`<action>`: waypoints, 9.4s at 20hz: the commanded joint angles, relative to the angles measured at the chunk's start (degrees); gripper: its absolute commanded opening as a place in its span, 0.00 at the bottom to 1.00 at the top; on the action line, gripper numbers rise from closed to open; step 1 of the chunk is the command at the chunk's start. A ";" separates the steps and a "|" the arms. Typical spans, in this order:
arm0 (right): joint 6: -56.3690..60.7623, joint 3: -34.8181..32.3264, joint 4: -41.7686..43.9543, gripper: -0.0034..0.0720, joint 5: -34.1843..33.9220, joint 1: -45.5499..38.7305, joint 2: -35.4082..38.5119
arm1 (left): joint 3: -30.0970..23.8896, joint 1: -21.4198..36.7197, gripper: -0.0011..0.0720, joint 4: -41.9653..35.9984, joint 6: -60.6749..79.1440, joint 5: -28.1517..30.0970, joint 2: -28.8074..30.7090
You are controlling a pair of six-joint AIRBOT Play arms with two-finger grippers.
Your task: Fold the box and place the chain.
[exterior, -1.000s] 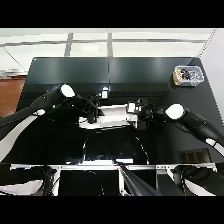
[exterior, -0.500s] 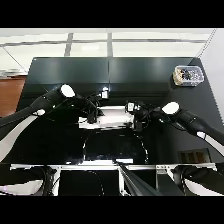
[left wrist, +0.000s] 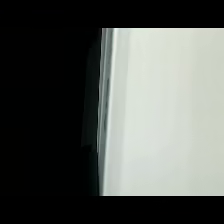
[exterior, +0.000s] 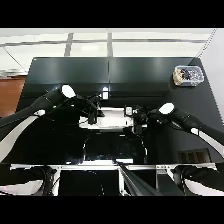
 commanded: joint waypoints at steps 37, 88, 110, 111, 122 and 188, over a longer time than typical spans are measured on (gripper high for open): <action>10.25 1.73 -9.40 0.76 -2.62 1.46 -2.12 | 0.13 2.97 0.99 5.53 -9.73 0.28 4.33; 10.23 1.73 -9.40 0.06 -2.25 1.46 -2.12 | -17.40 3.41 0.95 1.20 12.85 8.17 14.56; 10.23 1.73 -9.42 0.06 -2.25 1.46 -2.12 | -17.42 1.51 0.13 -19.12 13.46 8.17 9.64; 10.23 1.73 -9.40 0.06 -2.25 1.46 -2.12 | -17.42 1.51 0.22 -19.17 13.46 8.17 9.64; 10.23 1.73 -9.40 0.06 -2.25 1.46 -2.12 | -16.31 4.00 0.05 -8.83 0.90 6.27 15.43; 10.23 1.73 -9.40 0.06 -2.23 1.46 -2.12 | 5.55 -8.92 0.56 31.82 -102.53 -8.68 0.26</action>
